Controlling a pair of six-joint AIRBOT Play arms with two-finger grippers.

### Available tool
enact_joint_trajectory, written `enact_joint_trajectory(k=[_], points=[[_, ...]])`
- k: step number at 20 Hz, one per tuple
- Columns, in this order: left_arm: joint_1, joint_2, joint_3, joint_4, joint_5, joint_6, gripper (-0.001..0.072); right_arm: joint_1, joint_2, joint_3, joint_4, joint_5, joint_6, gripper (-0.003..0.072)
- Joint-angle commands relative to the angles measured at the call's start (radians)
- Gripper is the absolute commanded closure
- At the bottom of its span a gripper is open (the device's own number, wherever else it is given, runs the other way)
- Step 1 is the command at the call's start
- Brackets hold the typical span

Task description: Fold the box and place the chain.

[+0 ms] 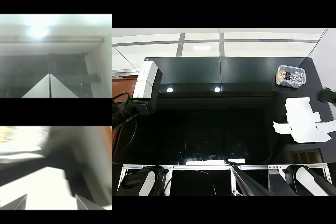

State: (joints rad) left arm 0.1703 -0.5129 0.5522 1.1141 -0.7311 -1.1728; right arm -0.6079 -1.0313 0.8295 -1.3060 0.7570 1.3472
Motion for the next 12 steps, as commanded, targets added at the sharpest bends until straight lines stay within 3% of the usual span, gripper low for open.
enact_joint_trajectory(k=[1,2,4,7,12], points=[[0.000,0.000,0.000,0.000,0.071,-0.003,0.0678,-0.227,-0.180,0.116,-0.190,0.193,0.108,-0.0034],[0.000,-0.001,0.000,0.000,0.069,-0.006,0.0604,-0.246,-0.239,0.164,-0.191,0.264,0.055,-0.0034],[-0.001,-0.006,0.000,-0.001,0.047,-0.019,0.0003,-0.254,-0.344,0.266,-0.191,0.396,-0.080,-0.0034],[-0.001,-0.014,0.000,0.000,-0.019,-0.024,0.0001,-0.283,-0.450,0.375,-0.148,0.457,-0.166,-0.0034],[-0.004,-0.027,0.000,-0.002,-0.055,-0.039,0.0002,-0.388,-0.596,0.441,0.106,0.607,-0.401,-0.0034]])
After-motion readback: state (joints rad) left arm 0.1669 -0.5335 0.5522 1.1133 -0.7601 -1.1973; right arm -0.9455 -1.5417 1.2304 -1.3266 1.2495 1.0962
